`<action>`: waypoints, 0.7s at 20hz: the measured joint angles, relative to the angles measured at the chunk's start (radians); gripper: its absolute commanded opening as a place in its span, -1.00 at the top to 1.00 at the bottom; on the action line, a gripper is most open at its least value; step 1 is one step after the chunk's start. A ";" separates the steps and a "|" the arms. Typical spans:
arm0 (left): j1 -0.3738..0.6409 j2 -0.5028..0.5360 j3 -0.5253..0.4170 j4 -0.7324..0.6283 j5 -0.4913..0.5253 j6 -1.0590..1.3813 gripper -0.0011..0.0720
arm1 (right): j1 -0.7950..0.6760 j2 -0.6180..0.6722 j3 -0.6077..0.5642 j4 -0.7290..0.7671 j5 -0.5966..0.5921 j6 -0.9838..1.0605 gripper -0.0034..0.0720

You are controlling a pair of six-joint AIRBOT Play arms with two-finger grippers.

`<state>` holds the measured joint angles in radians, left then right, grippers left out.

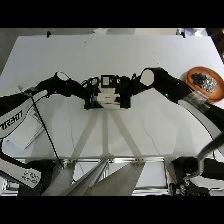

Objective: Fold the box and place the chain.

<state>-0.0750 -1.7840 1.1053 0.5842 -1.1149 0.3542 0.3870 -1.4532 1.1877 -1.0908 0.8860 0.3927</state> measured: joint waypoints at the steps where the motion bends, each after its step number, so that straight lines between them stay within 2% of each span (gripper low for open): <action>1: 0.000 0.000 0.000 0.000 0.000 0.000 0.05 | -0.004 0.013 0.000 0.016 -0.012 0.046 0.84; 4: 0.000 0.000 0.000 0.000 0.000 0.000 0.05 | -0.022 0.019 0.000 0.108 -0.031 0.203 0.88; 8: 0.000 0.000 0.000 0.000 0.000 0.000 0.05 | -0.025 -0.040 0.000 0.233 -0.037 0.392 0.88; 14: 0.000 0.000 0.000 0.003 0.000 0.006 0.05 | 0.001 -0.171 0.002 0.312 -0.029 0.522 0.89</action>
